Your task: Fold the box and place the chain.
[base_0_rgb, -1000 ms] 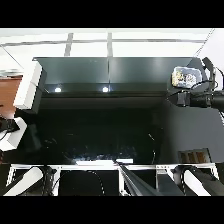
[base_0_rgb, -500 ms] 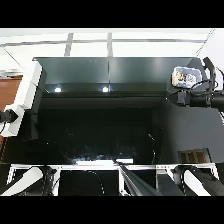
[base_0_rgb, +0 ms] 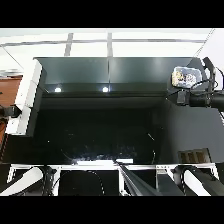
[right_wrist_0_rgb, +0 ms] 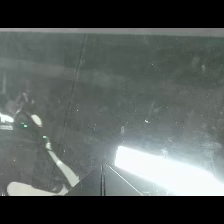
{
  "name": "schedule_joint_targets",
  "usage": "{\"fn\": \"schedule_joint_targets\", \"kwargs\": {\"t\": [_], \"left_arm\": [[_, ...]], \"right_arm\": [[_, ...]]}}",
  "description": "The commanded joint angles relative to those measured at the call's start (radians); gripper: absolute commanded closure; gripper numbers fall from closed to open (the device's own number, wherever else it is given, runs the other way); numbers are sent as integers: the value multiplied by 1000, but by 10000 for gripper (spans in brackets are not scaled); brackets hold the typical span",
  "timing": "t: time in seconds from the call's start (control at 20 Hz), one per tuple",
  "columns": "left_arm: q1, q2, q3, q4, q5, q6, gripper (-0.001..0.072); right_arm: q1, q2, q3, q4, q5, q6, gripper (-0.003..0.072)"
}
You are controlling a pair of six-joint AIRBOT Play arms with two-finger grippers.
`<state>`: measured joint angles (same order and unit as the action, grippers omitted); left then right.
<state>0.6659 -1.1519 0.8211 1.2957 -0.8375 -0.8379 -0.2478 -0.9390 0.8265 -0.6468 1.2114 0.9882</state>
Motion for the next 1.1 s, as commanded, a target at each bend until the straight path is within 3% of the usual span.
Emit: {"fn": "schedule_joint_targets", "kwargs": {"t": [0.0,0.2,0.3,0.4,0.5,0.55,0.7,0.85,1.05], "left_arm": [[-18,39,76,-64,-14,-8,-7],[-92,122,248,-386,-45,-12,2],[-136,161,300,-601,-145,-28,92],[-193,200,301,-692,-283,-8,686],[-299,249,270,-679,-377,11,686],[-356,293,225,-669,-364,43,686],[-502,473,-17,-593,-116,71,685],[-531,606,-218,-571,84,72,683],[-532,656,-314,-575,72,71,682]], "right_arm": [[1,0,1,13,1,0,677],[0,2,96,1,68,-1,677],[1,19,163,-13,126,-1,678],[4,93,158,-66,124,-2,679],[27,218,95,-215,-8,-2,679],[30,288,32,-269,-108,-3,678],[29,396,-156,-319,-358,-9,676],[29,391,-203,-316,-355,-8,676],[30,391,-203,-307,-298,-8,676]]}}
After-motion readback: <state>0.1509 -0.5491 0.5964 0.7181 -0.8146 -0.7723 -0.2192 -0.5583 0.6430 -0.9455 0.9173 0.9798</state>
